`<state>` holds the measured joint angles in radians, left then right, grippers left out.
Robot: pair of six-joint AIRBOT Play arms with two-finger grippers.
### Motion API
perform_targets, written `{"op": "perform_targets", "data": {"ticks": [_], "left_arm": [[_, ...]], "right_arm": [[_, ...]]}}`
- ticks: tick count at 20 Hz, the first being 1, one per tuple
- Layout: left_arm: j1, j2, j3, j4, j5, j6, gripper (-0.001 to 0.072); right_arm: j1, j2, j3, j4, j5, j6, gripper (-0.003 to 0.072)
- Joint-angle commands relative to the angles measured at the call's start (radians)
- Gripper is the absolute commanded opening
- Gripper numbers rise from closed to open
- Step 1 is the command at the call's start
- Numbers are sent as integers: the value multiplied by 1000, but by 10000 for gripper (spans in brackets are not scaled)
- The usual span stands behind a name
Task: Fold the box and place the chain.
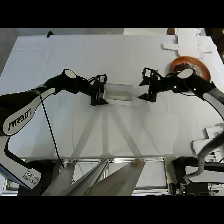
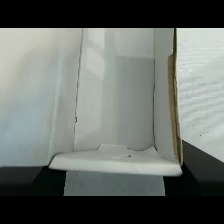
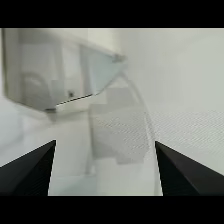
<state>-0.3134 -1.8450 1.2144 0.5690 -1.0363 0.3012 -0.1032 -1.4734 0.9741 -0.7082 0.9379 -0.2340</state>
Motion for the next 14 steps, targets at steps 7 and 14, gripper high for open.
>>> {"op": "perform_targets", "data": {"ticks": [7,14], "left_arm": [[0,0,0,-3,8,-3,275],[0,0,0,-3,8,-3,275]], "right_arm": [[56,106,0,-15,187,315,10],[179,45,3,179,-195,395,7]]}}
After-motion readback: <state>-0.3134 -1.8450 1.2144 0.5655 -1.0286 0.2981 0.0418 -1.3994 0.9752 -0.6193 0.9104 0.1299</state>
